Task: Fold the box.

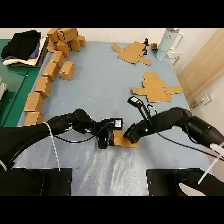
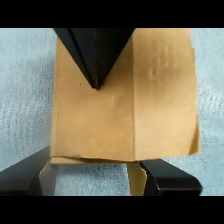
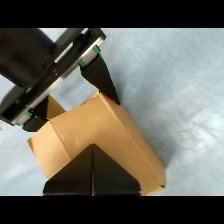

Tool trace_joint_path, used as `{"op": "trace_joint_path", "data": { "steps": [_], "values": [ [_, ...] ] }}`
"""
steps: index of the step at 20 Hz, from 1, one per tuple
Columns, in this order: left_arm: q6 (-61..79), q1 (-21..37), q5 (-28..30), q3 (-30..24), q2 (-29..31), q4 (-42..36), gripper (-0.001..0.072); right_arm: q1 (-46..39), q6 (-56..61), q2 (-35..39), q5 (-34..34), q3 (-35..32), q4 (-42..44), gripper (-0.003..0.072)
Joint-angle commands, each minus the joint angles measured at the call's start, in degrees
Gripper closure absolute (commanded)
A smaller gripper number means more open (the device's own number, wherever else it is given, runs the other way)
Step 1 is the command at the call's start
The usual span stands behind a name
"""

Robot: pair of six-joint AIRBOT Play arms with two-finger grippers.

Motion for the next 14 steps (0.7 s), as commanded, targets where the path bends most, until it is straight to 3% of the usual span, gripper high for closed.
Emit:
{"op": "trace_joint_path", "data": {
  "steps": [1,5,10,14],
  "values": [
    [0.0,0.0,0.0,0.0,0.0,0.0,0.0234,7.5,7.3,3.3,8.2,-2.8,-17.8,0.0682],
    [0.0,0.0,0.0,0.0,0.0,0.0,0.0234,16.9,12.6,3.5,11.6,-4.7,-26.9,0.0683],
    [0.0,0.0,0.0,0.0,0.0,0.0,0.0234,26.3,24.7,7.2,11.8,-5.1,-45.1,0.0683],
    [0.0,0.0,0.0,0.0,0.0,0.0,0.0234,29.2,25.0,11.2,10.5,-7.2,-49.0,0.0683]
  ]
}}
